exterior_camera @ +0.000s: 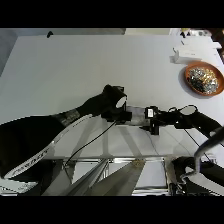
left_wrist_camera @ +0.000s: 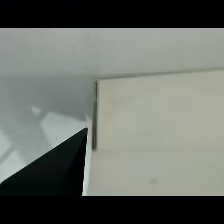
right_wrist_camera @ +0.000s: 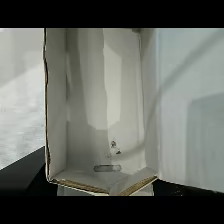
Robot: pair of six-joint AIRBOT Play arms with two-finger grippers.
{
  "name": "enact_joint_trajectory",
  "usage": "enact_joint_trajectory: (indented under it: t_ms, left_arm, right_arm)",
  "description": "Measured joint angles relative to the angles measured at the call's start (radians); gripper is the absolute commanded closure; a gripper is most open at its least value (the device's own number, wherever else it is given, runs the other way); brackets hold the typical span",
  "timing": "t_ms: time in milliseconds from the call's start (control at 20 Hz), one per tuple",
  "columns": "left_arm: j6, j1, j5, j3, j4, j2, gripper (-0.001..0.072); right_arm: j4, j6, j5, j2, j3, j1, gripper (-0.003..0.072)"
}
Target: Fold the box and place the chain.
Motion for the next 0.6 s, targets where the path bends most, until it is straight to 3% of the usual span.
enact_joint_trajectory:
  t_ms: [350, 500, 600]
  left_arm:
    - [0.19, 0.047, -0.104, 0.0, -0.002, 0.144, 0.0331]
    - [0.344, 0.073, -0.155, -0.016, 0.003, 0.242, 0.0077]
    - [0.52, 0.091, -0.157, -0.051, 0.009, 0.321, 0.0055]
  right_arm:
    - [-0.003, 0.0, 0.005, 0.0, 0.0, 0.0, 0.0182]
    - [-0.004, 0.0, 0.006, 0.0, 0.0, 0.0, 0.0182]
    - [-0.004, -0.001, 0.007, 0.0, 0.0, 0.0, 0.0182]
